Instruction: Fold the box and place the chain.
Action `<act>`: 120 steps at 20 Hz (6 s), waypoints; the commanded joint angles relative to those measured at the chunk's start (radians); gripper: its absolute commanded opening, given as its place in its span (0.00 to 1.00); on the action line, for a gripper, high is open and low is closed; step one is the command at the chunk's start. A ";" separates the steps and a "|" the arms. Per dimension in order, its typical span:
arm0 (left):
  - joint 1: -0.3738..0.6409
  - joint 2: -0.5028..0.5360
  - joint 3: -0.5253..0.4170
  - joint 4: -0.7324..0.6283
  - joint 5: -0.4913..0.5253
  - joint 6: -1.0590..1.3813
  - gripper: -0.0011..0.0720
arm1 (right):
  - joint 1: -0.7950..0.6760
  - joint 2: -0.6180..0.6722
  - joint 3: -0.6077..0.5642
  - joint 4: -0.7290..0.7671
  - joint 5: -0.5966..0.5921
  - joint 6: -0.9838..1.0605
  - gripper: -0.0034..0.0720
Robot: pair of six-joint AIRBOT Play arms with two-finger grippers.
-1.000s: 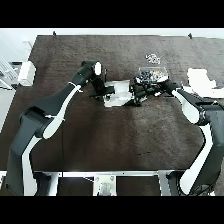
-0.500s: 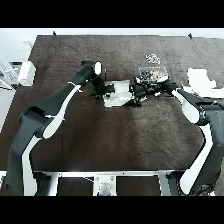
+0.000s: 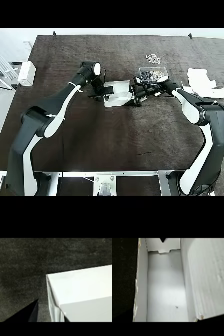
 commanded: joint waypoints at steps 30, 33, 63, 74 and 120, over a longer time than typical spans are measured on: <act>-0.050 -0.018 0.047 0.090 0.025 -0.022 0.04 | 0.000 0.000 0.000 0.000 0.000 0.000 0.80; -0.050 -0.018 0.047 0.090 0.026 -0.024 0.04 | 0.000 0.000 0.000 0.000 0.000 0.000 0.80; 0.144 0.223 -0.145 -0.185 -0.089 1.400 0.84 | 0.000 0.000 0.000 0.000 0.000 0.000 0.80; 0.277 0.223 -0.481 -0.544 0.319 2.193 1.00 | 0.000 0.000 0.000 0.000 0.000 0.000 0.80; 0.228 0.073 -0.486 -0.852 0.403 2.432 0.99 | 0.000 0.000 0.000 0.000 0.000 0.000 0.80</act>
